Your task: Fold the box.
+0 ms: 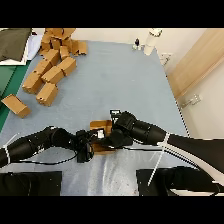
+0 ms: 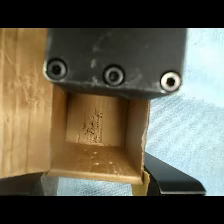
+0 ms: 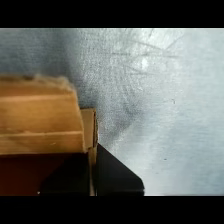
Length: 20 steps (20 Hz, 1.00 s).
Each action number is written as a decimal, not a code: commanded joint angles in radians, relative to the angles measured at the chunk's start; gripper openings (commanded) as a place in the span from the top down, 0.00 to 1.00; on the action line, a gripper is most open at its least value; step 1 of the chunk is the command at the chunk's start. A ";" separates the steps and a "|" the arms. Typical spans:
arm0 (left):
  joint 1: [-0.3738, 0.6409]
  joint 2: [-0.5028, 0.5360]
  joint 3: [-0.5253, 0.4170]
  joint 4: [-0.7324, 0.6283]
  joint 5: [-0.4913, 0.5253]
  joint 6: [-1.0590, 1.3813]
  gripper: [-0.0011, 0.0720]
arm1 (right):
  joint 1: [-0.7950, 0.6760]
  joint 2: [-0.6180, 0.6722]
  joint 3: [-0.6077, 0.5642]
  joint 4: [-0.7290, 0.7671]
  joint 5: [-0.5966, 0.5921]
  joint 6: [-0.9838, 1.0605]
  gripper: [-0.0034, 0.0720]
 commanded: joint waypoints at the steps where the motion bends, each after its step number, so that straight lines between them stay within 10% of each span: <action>1: 0.000 -0.001 -0.001 0.002 0.000 0.003 0.35 | 0.000 0.007 0.013 0.002 -0.003 -0.023 0.83; 3: 0.000 -0.001 -0.001 0.002 0.000 0.003 0.35 | 0.000 0.024 0.029 0.002 -0.053 -0.048 0.36; 20: 0.000 -0.001 -0.001 0.002 0.000 0.003 0.35 | -0.118 0.213 0.051 -0.211 -0.311 -0.149 0.39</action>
